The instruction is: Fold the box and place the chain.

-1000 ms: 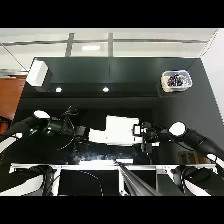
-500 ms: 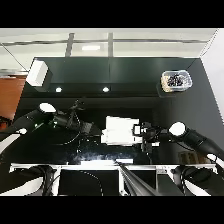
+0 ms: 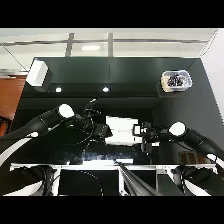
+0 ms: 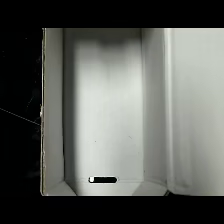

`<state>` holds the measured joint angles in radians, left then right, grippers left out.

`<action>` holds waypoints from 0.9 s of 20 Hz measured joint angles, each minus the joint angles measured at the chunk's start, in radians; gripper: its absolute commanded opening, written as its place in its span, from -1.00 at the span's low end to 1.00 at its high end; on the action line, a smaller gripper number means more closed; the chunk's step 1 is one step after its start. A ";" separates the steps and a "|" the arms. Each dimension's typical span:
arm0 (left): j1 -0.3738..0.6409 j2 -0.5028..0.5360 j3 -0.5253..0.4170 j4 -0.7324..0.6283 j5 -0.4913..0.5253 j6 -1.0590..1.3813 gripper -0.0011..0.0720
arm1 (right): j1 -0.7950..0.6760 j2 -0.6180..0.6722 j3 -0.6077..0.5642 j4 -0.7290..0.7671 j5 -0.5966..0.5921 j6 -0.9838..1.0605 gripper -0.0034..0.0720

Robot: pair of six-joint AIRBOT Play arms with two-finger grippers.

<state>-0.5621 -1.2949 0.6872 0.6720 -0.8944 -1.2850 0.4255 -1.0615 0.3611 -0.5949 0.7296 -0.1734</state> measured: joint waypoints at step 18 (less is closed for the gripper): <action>-0.143 -0.001 0.090 0.330 0.064 -0.452 0.75 | 0.000 0.000 0.000 0.000 -0.001 -0.001 0.36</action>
